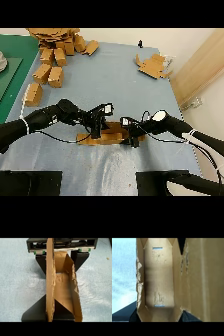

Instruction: Fold the box.

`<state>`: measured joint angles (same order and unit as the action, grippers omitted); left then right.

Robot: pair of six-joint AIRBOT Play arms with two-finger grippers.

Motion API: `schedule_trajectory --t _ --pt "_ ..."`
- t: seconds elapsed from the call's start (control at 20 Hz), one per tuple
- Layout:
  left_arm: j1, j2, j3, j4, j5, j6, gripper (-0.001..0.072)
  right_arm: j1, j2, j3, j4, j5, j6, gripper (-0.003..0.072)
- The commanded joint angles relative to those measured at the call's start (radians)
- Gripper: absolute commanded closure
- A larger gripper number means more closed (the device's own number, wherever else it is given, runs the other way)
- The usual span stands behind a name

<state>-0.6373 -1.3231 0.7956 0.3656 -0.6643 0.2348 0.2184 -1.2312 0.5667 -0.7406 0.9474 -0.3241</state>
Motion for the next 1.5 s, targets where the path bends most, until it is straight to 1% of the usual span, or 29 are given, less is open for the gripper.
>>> schedule_trajectory --t 0.0,0.05,0.1,0.15,0.55,0.65,1.35,1.45 --pt "0.001 0.001 0.001 0.0 0.0 0.0 0.0698 0.0 0.002 0.001 0.003 -0.005 0.003 0.0154" --pt "0.001 0.0 0.001 0.0 0.0 0.0 0.0699 0.0 0.002 0.001 0.004 -0.005 0.002 0.0156" --pt "0.001 0.0 0.001 0.0 0.0 0.0 0.0699 0.0 0.002 0.001 0.004 -0.005 0.002 0.0187" --pt "0.001 0.0 0.001 0.0 0.0 0.0 0.0699 0.0 0.002 0.001 0.004 -0.006 0.002 0.0191" --pt "0.001 0.001 0.001 0.0 0.0 0.0 0.0699 0.0 -0.001 -0.013 0.006 -0.016 0.002 0.0193" --pt "0.001 0.001 0.001 0.0 0.0 0.0 0.0699 0.0 0.008 -0.013 0.026 -0.021 0.002 0.0192" --pt "0.001 0.0 0.001 0.0 0.0 0.0 0.0699 0.0 0.015 -0.013 0.019 -0.022 0.002 0.0192" --pt "0.001 0.001 0.001 -0.029 0.001 0.0 0.0699 0.0 0.015 -0.013 0.018 -0.022 0.002 0.0192"
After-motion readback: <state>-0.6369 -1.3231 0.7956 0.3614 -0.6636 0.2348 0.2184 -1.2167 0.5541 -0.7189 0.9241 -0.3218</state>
